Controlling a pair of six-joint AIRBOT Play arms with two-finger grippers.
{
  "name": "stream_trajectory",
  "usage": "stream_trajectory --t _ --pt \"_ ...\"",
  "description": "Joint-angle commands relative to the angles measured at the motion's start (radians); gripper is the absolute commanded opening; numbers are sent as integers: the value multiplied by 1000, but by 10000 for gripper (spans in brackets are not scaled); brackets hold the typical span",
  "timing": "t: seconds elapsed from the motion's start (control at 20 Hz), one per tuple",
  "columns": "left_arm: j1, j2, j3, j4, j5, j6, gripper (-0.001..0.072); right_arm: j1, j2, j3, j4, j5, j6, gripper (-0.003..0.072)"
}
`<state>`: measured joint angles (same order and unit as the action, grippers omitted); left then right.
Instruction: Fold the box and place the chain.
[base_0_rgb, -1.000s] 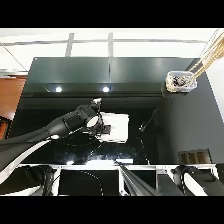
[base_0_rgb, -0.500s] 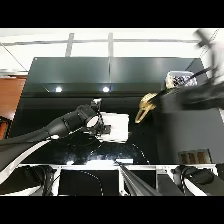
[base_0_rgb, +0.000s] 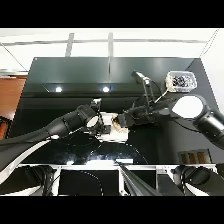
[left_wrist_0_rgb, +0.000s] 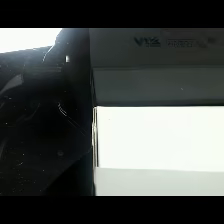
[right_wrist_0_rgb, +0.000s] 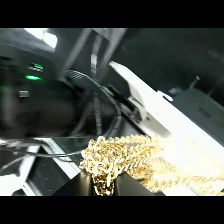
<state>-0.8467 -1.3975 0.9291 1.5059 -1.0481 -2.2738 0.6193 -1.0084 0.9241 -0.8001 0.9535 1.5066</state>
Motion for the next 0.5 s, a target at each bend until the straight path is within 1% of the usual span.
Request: stream_trajectory --t 0.0,0.1,0.25,0.3,0.45 --pt "1 0 0 0 0 0 30 20 -40 -8 -52 -27 13 4" --pt "1 0 0 0 0 0 30 18 -40 -8 -94 6 32 4" --pt "1 0 0 0 0 0 30 18 -40 -11 -210 51 103 4" --pt "1 0 0 0 0 0 30 19 -40 -19 -227 55 122 5" --pt "1 0 0 0 0 0 30 43 -50 -51 -214 40 129 16"
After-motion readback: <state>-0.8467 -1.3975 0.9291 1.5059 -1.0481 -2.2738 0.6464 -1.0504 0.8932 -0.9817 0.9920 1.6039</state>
